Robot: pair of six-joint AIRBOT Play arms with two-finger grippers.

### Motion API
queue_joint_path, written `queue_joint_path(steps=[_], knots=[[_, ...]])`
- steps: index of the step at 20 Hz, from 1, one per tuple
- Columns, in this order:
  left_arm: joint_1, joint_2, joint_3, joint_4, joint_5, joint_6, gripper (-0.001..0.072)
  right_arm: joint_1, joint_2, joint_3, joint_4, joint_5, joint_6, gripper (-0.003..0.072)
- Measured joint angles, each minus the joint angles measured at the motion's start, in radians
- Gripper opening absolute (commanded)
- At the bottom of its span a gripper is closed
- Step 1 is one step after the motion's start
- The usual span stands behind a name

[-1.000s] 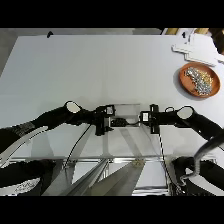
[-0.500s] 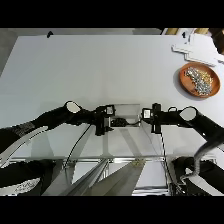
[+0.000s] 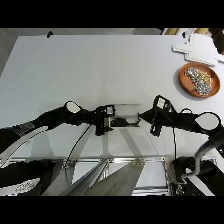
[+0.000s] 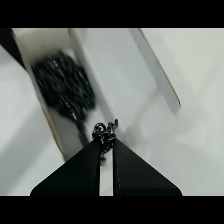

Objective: Fold the box and place the chain.

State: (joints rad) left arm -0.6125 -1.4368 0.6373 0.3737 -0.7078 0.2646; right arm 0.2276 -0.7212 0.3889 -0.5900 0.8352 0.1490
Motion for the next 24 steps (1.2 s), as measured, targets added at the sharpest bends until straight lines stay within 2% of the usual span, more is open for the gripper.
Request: queue_joint_path(steps=[3,7,8,9,11,13,16,19,20,24], knots=[[0.000,0.000,0.000,0.000,0.000,0.000,0.0252,0.066,0.012,0.000,0.113,-0.001,0.012,0.0020],[0.000,0.000,0.000,0.000,0.000,0.000,0.0252,0.219,-0.026,0.000,0.186,-0.133,0.021,0.0035],[0.000,0.000,0.000,0.000,0.000,0.000,0.0252,0.254,-0.052,0.000,0.195,-0.174,0.025,0.0122],[0.000,0.000,0.000,0.000,0.000,0.000,0.0252,0.280,-0.079,0.000,0.203,-0.204,0.028,0.0177],[0.000,0.000,0.000,0.000,0.000,0.000,0.0252,0.315,-0.140,0.003,0.208,-0.251,0.039,0.0204],[0.000,0.000,0.000,0.000,0.000,0.000,0.0252,0.330,-0.178,0.036,0.179,-0.249,0.074,0.0202],[0.000,0.000,0.000,0.000,0.000,0.000,0.0252,0.304,-0.210,0.172,0.045,-0.145,0.163,0.0188],[0.000,0.000,0.000,0.000,0.000,0.000,0.0252,0.219,-0.241,0.352,-0.074,-0.042,0.229,0.0036],[0.000,0.000,0.000,0.000,0.000,0.000,0.0252,0.185,-0.262,0.414,-0.106,-0.020,0.252,0.0020],[0.000,0.000,0.000,0.000,0.000,0.000,0.0252,0.094,-0.391,0.574,-0.235,0.043,0.378,0.0020]])
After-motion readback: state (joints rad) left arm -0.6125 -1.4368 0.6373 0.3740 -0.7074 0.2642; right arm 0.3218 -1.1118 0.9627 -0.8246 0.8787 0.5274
